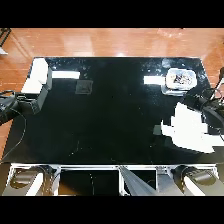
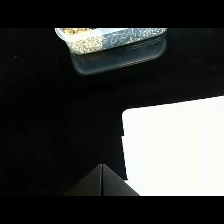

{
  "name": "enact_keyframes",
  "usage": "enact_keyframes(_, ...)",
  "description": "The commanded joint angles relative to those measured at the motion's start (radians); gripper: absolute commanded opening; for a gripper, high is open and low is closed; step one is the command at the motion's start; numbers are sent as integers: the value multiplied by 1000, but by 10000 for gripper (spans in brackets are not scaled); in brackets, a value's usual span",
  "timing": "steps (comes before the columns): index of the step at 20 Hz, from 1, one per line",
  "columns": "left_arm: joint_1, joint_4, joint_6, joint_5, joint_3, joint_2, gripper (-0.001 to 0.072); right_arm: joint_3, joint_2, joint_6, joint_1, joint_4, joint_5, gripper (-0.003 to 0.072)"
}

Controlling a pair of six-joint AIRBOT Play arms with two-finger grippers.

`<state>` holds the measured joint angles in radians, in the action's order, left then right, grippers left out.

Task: Fold the box and place the chain.

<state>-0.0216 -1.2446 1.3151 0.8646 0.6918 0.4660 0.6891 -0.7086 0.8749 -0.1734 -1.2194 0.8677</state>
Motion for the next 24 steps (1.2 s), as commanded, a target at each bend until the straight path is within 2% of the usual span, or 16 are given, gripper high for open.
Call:
enact_keyframes(1, -1, 0, 0, 0, 0, 0, 23, 0, 1, 0, -1, 0, 0, 25)
enact_keyframes(13, -1, -10, -14, -7, 0, 1, 24, 0, 1, -6, -1, -3, -9, 25)
enact_keyframes(17, -1, -22, -16, -72, 0, 3, 25, 0, 1, -5, -1, -4, -97, 25)
enact_keyframes(23, 0, -17, -1, -181, -2, 16, 26, 0, 1, -4, -1, -2, -141, 26)
enact_keyframes(24, -1, -1, 0, -177, -3, 32, 179, 0, 1, -4, -1, -3, -134, 42)
